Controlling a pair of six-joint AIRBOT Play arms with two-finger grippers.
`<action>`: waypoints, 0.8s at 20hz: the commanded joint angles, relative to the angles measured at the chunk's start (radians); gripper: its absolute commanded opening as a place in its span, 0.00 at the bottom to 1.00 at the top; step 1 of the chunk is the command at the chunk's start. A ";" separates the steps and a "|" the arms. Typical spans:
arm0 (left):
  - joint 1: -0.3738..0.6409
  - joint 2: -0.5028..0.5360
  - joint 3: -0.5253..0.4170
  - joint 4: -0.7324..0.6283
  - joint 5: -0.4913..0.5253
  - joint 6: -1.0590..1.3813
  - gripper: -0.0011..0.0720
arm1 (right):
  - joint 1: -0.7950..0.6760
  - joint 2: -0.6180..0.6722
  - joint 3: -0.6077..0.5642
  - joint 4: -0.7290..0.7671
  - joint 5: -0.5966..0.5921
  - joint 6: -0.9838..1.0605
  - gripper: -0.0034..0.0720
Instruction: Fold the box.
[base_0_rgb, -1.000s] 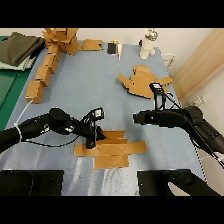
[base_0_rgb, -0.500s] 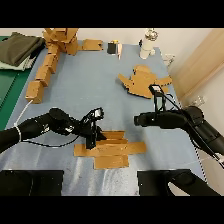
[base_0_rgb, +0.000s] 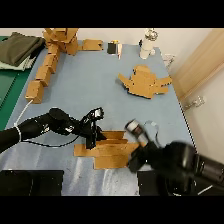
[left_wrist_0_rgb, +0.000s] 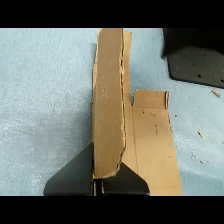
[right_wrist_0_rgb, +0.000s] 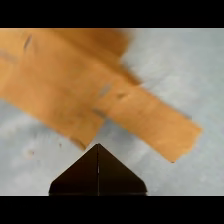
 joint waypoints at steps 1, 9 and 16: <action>0.000 0.001 0.000 0.000 0.000 0.000 0.03 | 0.354 -0.018 -0.090 -0.233 0.035 0.080 0.37; 0.000 0.001 0.000 0.000 0.000 0.000 0.03 | 0.410 -0.171 -0.097 -0.316 0.165 -0.042 0.70; 0.000 0.001 0.000 0.000 0.000 0.000 0.03 | 0.410 -0.231 -0.097 -0.318 0.187 -0.041 0.70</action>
